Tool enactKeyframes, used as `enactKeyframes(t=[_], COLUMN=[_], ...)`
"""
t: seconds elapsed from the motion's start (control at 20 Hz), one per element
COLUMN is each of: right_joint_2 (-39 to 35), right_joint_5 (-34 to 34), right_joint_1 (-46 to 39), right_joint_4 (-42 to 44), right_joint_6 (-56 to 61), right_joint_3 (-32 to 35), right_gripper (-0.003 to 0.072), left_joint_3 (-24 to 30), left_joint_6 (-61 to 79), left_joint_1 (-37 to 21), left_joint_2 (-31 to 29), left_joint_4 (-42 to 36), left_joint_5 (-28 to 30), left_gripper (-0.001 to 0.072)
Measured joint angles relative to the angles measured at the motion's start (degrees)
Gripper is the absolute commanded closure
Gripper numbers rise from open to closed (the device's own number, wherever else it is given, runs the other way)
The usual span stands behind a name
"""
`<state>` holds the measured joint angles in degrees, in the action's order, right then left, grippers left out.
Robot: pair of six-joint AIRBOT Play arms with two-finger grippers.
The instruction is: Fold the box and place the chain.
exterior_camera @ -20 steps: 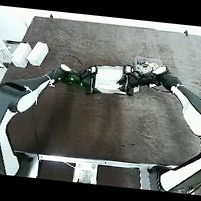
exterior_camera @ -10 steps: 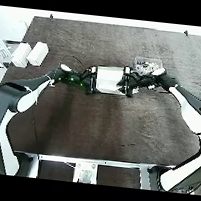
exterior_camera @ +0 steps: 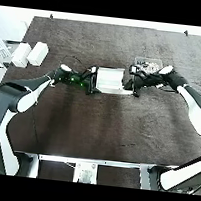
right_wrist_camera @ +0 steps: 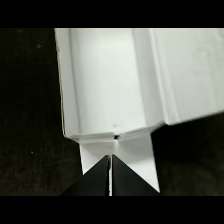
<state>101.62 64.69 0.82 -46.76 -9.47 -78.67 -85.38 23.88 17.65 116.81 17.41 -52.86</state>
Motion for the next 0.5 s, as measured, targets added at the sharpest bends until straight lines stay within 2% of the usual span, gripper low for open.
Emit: enactKeyframes(t=[0.25,0.5], right_joint_2=[-4.68,-6.14], right_joint_5=[0.22,-1.4], right_joint_1=[-4.68,-13.07], right_joint_4=[3.23,8.11], right_joint_6=[7.26,25.38], right_joint_3=[-0.02,0.09], right_gripper=[0.0678,0.0679], left_joint_3=[0.0,0.0], left_joint_6=[0.04,0.11], left_joint_1=[0.0,0.0], left_joint_2=[0.0,0.0], left_joint_4=[0.07,0.09], left_joint_5=[-0.09,-0.15], left_gripper=[0.0238,0.0239])
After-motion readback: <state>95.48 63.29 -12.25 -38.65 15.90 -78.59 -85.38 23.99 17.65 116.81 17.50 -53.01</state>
